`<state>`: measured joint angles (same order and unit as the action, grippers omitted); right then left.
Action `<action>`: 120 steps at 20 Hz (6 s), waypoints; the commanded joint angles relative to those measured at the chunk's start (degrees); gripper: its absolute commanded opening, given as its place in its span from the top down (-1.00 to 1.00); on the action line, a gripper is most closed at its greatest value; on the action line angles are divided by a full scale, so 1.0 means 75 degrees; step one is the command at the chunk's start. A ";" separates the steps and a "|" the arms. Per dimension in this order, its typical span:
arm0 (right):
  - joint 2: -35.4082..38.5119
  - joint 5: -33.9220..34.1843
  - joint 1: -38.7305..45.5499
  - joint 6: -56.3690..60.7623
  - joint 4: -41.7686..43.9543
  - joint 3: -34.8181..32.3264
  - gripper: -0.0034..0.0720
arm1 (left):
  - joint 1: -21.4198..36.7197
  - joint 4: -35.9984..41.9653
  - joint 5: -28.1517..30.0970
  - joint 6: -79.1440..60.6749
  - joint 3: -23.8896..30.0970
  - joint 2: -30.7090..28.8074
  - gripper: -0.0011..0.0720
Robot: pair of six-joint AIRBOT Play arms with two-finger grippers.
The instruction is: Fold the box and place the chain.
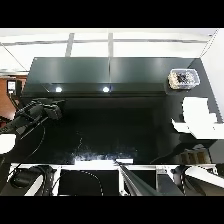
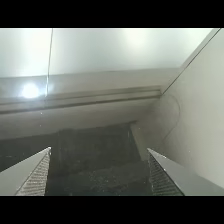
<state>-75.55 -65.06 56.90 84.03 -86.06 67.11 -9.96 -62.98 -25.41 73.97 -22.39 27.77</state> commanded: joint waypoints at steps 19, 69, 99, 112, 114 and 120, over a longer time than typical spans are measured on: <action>-0.3095 -0.3314 0.0749 -0.4217 0.3287 0.1699 0.87 | 0.0000 0.0297 -0.0050 -0.0006 0.0000 0.0813 -0.97; 0.3311 0.2929 -0.8935 -0.7697 1.0646 -0.6222 0.87 | -0.0166 0.7064 -0.5284 -0.6376 -0.1542 0.7528 -0.97; 0.3305 0.0198 -0.6837 -0.7332 0.4045 -0.3943 -0.94 | -0.2681 0.1871 -0.2244 -0.8638 -0.2771 0.5855 0.89; 0.3273 0.2034 -0.9664 -0.9439 0.4666 -0.5610 -0.94 | -0.2961 0.1865 -0.2760 -0.8644 -0.2783 0.6662 0.89; 0.3273 0.2139 -1.0092 -0.9763 0.4669 -0.5756 -0.94 | -0.2961 0.1865 -0.2763 -0.8641 -0.2783 0.6662 0.89; 0.3098 0.3045 -1.1406 -1.0165 0.4683 -0.5925 -0.94 | -0.2961 0.1865 -0.2766 -0.8641 -0.2783 0.6662 0.89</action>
<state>-51.64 -46.54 -24.25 9.63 -51.03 23.18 -32.14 -48.82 -46.04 9.19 -43.31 77.69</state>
